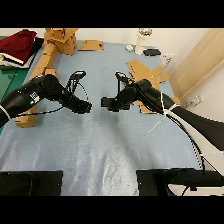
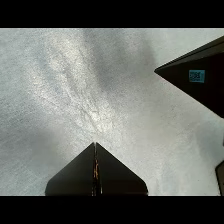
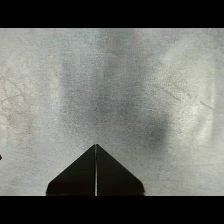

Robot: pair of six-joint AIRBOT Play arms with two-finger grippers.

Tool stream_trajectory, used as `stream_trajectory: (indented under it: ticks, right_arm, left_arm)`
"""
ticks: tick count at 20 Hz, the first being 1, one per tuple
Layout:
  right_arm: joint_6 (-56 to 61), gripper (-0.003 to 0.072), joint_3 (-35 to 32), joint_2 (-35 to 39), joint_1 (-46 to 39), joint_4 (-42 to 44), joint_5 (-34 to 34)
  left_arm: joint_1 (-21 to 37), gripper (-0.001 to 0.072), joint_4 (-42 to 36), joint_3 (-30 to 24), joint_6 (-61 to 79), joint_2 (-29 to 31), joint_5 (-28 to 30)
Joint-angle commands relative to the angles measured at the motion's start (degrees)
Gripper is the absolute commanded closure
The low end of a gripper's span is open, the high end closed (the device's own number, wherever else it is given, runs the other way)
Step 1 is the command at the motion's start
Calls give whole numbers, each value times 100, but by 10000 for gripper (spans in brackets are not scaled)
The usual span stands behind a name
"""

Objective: Fold the box.

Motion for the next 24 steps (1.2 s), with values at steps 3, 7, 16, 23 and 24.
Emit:
stream_trajectory:
  ticks: [3, 7, 16, 23, 24]
  right_arm:
    - [2, 682, 4, -2, 4, 0, 2]
    - [4, 682, 4, -2, 4, 11, 24]
    - [-839, 350, 1596, -7, -1926, -1515, -2404]
    - [-3167, 302, 1790, -431, -5727, -426, -2039]
    - [-3547, 297, 1790, -623, -6113, 81, -1912]
  left_arm:
    - [0, 697, 0, -2, 0, 4, 2]
    - [0, 697, -7, -2, 0, 4, 15]
    - [-9, 695, -26, -2, -17, -2, 289]
    - [-9, 223, -514, -2, -122, -4, 313]
    - [-9, 222, -581, -2, -125, -7, 319]
